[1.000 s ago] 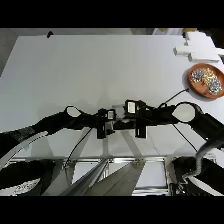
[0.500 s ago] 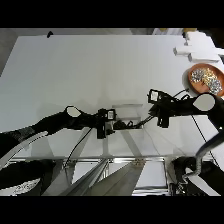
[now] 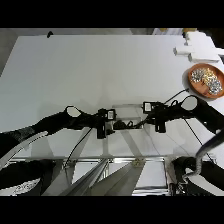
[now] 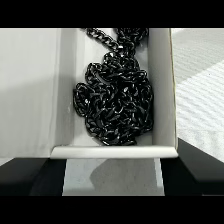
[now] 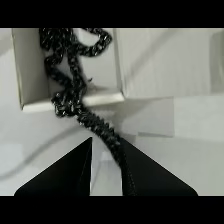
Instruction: Fold the box and place the chain.
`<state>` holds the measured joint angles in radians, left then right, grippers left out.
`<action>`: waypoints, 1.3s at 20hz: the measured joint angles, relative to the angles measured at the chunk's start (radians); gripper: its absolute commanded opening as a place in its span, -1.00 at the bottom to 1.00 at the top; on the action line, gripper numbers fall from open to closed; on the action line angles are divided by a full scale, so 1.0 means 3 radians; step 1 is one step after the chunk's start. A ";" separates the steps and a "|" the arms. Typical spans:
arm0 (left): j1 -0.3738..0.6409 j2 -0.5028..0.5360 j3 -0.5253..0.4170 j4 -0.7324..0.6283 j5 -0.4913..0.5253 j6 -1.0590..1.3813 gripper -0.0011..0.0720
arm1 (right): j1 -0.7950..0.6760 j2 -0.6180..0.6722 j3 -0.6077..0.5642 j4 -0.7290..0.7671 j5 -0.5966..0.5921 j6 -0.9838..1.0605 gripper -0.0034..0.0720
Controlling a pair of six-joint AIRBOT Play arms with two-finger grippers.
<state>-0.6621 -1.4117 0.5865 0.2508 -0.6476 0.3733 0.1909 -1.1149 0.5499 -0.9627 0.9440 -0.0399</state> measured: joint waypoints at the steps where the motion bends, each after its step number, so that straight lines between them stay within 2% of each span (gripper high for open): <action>1: 0.0000 0.0000 0.0000 0.0000 0.0000 0.0001 -0.51 | 0.0019 -0.0052 -0.0001 0.0047 -0.0032 -0.0022 -0.39; 4: 0.0000 0.0000 0.0000 0.0000 0.0000 0.0001 -0.51 | 0.0047 -0.0186 -0.0008 0.0122 -0.0094 -0.0047 -0.52; 6: 0.0000 0.0000 0.0000 0.0000 0.0000 0.0001 -0.51 | 0.0056 -0.0242 -0.0008 0.0153 -0.0113 -0.0060 -0.87; 10: 0.0000 0.0000 0.0000 0.0000 0.0000 0.0001 -0.51 | 0.0064 -0.0266 -0.0008 0.0106 -0.0149 0.0066 -0.86; 13: 0.0000 0.0000 0.0000 0.0000 -0.0001 0.0001 -0.51 | 0.0062 -0.0155 -0.0008 -0.0192 -0.0198 0.0409 -0.86; 19: 0.0000 0.0000 0.0000 0.0000 0.0000 0.0000 -0.51 | 0.0114 0.0491 0.0029 -0.0576 -0.0188 0.1077 -0.86; 22: 0.0000 0.0000 0.0000 0.0000 0.0000 0.0000 -0.51 | 0.0196 0.0801 0.0089 -0.0533 -0.0098 0.1233 -0.86; 26: 0.0000 0.0000 0.0000 0.0000 0.0000 0.0000 -0.51 | 0.0385 0.1012 0.0174 -0.0158 0.0005 0.1314 -0.87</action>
<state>-0.6621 -1.4117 0.5865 0.2508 -0.6476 0.3733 0.3065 -0.8112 0.6022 -1.0100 0.9455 0.3542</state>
